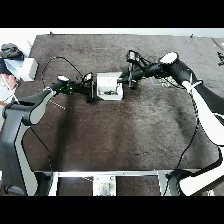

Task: Fold the box and place the chain.

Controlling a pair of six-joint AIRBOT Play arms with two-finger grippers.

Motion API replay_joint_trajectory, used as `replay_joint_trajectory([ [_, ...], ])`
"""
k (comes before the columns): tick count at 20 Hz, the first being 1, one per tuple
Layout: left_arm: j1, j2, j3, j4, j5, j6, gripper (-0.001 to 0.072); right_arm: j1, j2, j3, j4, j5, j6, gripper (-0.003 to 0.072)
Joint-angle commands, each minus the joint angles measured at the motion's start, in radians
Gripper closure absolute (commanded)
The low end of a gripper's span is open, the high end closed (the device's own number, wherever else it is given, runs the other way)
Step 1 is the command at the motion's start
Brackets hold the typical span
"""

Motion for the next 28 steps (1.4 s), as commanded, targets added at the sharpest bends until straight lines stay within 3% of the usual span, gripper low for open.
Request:
replay_joint_trajectory([
  [1, 0.0, 0.0, 0.0, 0.0, 0.0, 0.0, 0.0357, 0.048, 0.01, 0.001, -0.005, -0.135, 0.056, 0.0266],
  [5, 0.0, 0.0, 0.0, 0.0, 0.0, 0.0, 0.0357, 0.038, 0.029, 0.001, -0.005, -0.298, 0.105, 0.0267],
  [6, 0.0, 0.0, 0.0, 0.0, 0.0, 0.0, 0.0357, 0.026, 0.034, 0.001, 0.016, -0.341, 0.126, 0.0398],
  [7, 0.0, 0.0, 0.0, 0.0, 0.0, 0.0, 0.0357, 0.013, 0.035, 0.002, 0.049, -0.397, 0.164, 0.0475],
  [9, 0.0, 0.0, 0.0, 0.001, 0.0, 0.0, 0.0357, -0.022, 0.032, 0.014, 0.069, -0.416, 0.22, 0.0463],
  [11, 0.0, 0.0, 0.0, 0.0, 0.0, 0.0, 0.0357, -0.07, -0.003, 0.074, 0.066, -0.29, 0.303, 0.0532],
  [15, 0.0, 0.0, 0.0, 0.0, 0.0, 0.0, 0.0357, -0.154, -0.171, 0.291, 0.068, -0.006, 0.437, 0.0533],
  [19, 0.0, 0.0, 0.0, 0.001, 0.0, 0.0, 0.0357, -0.179, -0.331, 0.447, 0.113, 0.138, 0.512, 0.0533],
  [28, 0.0, 0.0, 0.0, 0.0, 0.0, 0.0, 0.0357, -0.156, -0.379, 0.453, 0.171, 0.331, 0.488, 0.0532],
])
